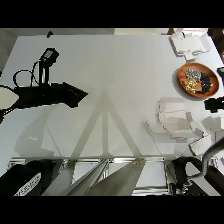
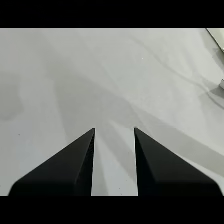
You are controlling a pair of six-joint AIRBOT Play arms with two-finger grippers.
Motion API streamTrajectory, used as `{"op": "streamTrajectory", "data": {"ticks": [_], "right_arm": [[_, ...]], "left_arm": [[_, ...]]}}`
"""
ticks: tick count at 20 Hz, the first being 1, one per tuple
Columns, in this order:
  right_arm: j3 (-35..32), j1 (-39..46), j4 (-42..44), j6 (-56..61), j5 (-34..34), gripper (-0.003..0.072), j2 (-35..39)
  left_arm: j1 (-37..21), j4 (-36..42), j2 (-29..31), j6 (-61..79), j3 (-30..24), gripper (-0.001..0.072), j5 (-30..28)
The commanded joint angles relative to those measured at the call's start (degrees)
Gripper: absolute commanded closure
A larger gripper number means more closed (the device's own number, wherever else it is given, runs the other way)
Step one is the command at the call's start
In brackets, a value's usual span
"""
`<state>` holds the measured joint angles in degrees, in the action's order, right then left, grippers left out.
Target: Fold the box and place the chain.
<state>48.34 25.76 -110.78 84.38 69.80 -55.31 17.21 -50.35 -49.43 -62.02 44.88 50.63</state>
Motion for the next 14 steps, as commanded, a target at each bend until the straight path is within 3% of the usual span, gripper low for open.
{"op": "streamTrajectory", "data": {"ticks": [1,4,14], "right_arm": [[4.8,8.2,4.7,-2.7,3.6,0.0213,-5.8],[6.3,12.5,10.0,-8.7,5.4,0.0214,-8.8],[6.5,13.2,10.4,-16.0,4.1,0.0230,-13.3]], "left_arm": [[0.0,0.0,0.0,0.0,0.0,0.0430,0.0],[0.0,0.0,0.0,0.0,0.0,0.0430,0.0],[0.0,0.0,0.0,0.0,0.0,0.0430,0.0]]}}
